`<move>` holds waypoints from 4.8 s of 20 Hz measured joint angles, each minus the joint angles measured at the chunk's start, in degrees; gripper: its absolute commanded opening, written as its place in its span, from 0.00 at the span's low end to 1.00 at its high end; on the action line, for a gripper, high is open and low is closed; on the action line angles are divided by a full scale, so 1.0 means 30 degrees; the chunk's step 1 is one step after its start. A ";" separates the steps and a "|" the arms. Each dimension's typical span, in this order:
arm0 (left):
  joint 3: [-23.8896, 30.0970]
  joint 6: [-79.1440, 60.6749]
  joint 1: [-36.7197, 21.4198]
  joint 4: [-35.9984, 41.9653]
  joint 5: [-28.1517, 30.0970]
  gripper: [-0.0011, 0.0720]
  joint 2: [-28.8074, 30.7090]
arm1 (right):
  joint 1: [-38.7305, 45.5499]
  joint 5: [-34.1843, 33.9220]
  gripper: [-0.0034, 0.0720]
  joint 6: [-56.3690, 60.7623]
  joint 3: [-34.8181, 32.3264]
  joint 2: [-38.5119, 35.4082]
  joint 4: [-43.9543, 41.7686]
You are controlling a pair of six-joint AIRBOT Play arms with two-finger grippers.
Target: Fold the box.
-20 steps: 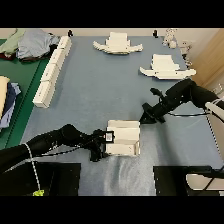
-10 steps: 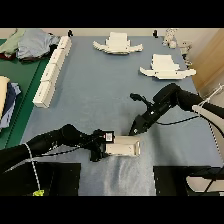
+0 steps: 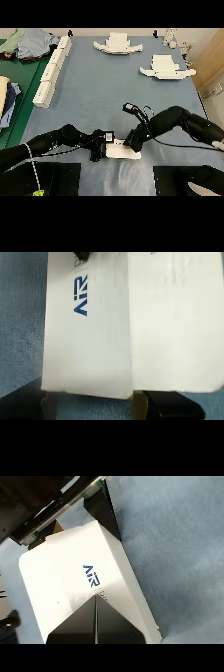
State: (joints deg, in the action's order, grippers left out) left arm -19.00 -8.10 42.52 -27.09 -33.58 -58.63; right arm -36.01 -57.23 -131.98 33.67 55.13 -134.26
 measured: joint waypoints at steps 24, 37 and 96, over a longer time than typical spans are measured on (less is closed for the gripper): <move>0.0000 0.0015 0.0000 0.0015 0.0007 0.72 0.0000 | -0.5537 0.7643 0.78 -0.7045 -0.3104 -0.3534 0.4415; 0.0000 0.0015 0.0000 0.0007 0.0007 0.72 0.0000 | -0.6426 0.9734 0.77 -0.7803 -0.3104 -0.4065 0.5923; 0.0000 -0.0007 0.0000 -0.0015 0.0007 0.72 0.0000 | -0.8357 1.5249 0.05 0.2674 -0.7941 -0.4881 0.1472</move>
State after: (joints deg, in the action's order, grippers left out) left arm -19.00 -8.12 42.52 -27.14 -33.56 -58.63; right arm -61.08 -11.49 -123.96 9.85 40.49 -129.84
